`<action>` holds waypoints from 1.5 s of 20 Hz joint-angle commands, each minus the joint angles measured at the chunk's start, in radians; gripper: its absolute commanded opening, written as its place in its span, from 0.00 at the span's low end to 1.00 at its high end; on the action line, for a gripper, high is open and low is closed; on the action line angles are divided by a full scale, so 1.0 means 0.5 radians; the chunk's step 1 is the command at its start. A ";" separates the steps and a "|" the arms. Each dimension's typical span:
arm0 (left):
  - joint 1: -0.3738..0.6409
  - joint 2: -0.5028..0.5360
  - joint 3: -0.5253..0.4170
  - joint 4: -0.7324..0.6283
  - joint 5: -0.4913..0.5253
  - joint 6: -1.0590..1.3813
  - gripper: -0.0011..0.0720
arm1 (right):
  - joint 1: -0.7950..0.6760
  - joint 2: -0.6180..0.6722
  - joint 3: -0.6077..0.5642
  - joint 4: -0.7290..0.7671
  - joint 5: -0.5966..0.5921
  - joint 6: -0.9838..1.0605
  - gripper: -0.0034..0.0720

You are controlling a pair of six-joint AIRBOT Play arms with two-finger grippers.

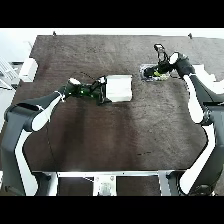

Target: Fold the box and place the chain.

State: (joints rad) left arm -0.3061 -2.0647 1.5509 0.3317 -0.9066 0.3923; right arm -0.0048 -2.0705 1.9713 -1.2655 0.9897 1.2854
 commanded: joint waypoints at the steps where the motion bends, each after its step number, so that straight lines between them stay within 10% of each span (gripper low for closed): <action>1: 0.000 -0.001 0.001 0.000 0.002 0.001 0.65 | -0.007 -0.036 0.034 0.037 0.036 -0.045 0.34; 3: 0.000 -0.001 0.001 0.000 0.001 0.001 0.65 | -0.008 -0.032 0.042 0.031 0.047 -0.054 0.06; 22: 0.000 -0.001 0.001 0.000 0.001 0.001 0.65 | 0.117 1.181 0.053 -0.127 -0.034 -0.030 0.06; 30: 0.000 -0.001 0.001 0.000 0.001 0.001 0.65 | 0.348 1.475 0.052 -0.169 0.323 -0.028 0.06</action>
State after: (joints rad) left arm -0.3061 -2.0647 1.5509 0.3317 -0.9066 0.3927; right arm 0.1314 -1.3716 1.9976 -1.3357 1.0718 1.2713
